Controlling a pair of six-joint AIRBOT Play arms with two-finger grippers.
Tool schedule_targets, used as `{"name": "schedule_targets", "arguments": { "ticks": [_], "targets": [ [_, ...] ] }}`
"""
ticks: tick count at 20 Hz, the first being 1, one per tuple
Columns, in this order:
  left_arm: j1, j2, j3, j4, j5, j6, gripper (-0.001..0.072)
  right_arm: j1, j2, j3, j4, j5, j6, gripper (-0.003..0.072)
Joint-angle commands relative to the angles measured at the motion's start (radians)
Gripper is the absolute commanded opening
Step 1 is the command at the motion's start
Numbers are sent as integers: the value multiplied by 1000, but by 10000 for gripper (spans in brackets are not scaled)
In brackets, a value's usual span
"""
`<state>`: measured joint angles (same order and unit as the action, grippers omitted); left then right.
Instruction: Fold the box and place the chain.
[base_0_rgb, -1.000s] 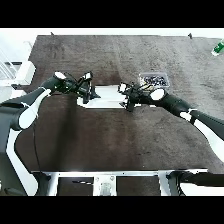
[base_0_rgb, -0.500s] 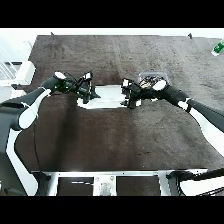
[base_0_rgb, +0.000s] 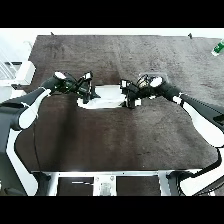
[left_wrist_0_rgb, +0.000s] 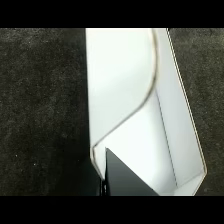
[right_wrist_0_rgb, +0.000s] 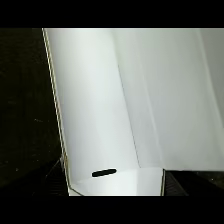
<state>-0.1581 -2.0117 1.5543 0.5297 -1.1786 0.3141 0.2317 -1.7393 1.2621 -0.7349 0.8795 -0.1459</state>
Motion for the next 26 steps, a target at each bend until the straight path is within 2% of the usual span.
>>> {"name": "schedule_targets", "arguments": {
  "ticks": [1, 6, 10, 26],
  "targets": [
    [0, -1, 0, 0, 0, 0, 21, -10, -39, 40, 3, 64, -5, 653],
    [0, -1, 0, 0, 0, 0, 21, -60, -92, 82, 117, 166, -33, 653],
    [0, -1, 0, 0, 0, 0, 21, -69, -128, 114, 129, 222, -50, 652],
    [0, -1, 0, -3, 0, 0, 21, -53, -205, 173, 121, 237, -110, 649]
  ]
}}
